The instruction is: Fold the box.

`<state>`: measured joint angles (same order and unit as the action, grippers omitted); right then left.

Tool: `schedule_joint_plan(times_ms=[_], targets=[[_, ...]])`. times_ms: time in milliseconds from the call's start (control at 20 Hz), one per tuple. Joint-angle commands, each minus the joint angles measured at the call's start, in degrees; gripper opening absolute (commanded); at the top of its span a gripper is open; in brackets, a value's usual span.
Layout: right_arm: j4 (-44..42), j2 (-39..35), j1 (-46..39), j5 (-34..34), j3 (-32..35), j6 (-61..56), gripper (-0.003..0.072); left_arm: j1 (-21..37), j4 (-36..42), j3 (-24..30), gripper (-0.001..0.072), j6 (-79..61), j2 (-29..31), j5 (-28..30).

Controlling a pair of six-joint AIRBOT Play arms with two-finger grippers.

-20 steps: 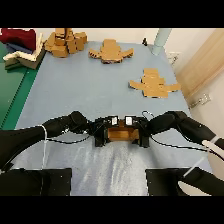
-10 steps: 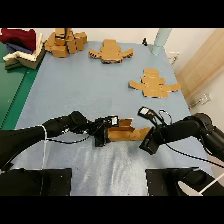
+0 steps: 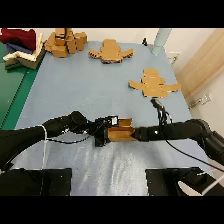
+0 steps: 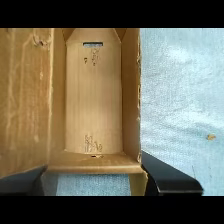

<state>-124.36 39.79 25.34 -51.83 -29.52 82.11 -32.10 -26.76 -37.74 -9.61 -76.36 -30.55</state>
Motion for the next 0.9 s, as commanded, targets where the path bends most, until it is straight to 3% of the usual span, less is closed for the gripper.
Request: schedule_joint_plan(times_ms=[0, 250, 450, 600, 850], targets=[[-3.06, 5.44, -0.79, 6.05, -6.34, -1.73, 0.0004, 0.02, -0.02, -0.04, 0.0474, -0.02, 0.02, 0.02], [-2.05, 24.65, -3.43, 5.29, -18.34, 5.62, 0.0004, 0.02, -0.02, -0.04, 0.0474, -0.02, 0.02, 0.02], [-1.95, 35.89, -3.52, 5.29, -19.43, 12.61, 0.0004, 0.02, -0.02, -0.04, 0.0474, -0.02, 0.02, 0.02], [-2.01, 39.91, -3.50, 4.76, -19.43, 16.17, 0.0004, 0.02, -0.02, -0.04, 0.0474, -0.02, 0.02, 0.02], [-1.99, 40.09, -3.50, 4.20, -19.41, 18.03, 0.0003, 0.02, -0.02, -0.04, 0.0474, -0.02, 0.02, 0.02]])
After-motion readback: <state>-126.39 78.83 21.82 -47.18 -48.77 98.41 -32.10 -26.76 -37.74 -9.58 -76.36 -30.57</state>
